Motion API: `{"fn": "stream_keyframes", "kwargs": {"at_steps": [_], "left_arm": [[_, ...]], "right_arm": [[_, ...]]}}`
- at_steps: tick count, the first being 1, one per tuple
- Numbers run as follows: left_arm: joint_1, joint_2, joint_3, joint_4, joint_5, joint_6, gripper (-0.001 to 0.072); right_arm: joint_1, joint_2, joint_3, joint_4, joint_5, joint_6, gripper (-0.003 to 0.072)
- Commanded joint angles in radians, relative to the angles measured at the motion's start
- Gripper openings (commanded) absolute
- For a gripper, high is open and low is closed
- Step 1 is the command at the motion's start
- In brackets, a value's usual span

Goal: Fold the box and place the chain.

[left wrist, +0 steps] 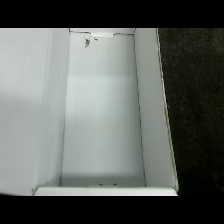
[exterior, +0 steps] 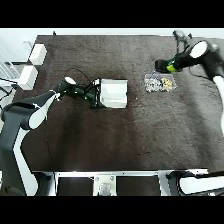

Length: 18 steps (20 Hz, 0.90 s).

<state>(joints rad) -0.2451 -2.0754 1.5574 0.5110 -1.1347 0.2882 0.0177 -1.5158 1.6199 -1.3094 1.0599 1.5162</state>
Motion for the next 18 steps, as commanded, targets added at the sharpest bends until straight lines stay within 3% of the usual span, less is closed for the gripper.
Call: {"fn": "stream_keyframes", "kwargs": {"at_steps": [1, 5, 10, 18], "left_arm": [[0.000, 0.000, 0.001, 0.000, 0.000, 0.000, 0.0178], [0.000, 0.000, 0.001, 0.000, 0.000, 0.000, 0.0178], [0.000, 0.000, 0.001, 0.000, 0.000, 0.000, 0.0178], [0.000, 0.000, 0.001, 0.000, 0.000, 0.000, 0.0178]], "right_arm": [[0.026, 0.187, 0.001, 0.000, 0.009, -0.007, 0.0007], [0.086, 0.354, 0.001, 0.000, -0.012, -0.017, 0.0007], [0.227, 0.491, 0.001, 0.000, -0.121, -0.017, 0.0007], [0.476, 0.478, -0.003, 0.010, -0.133, -0.004, 0.0007]]}}
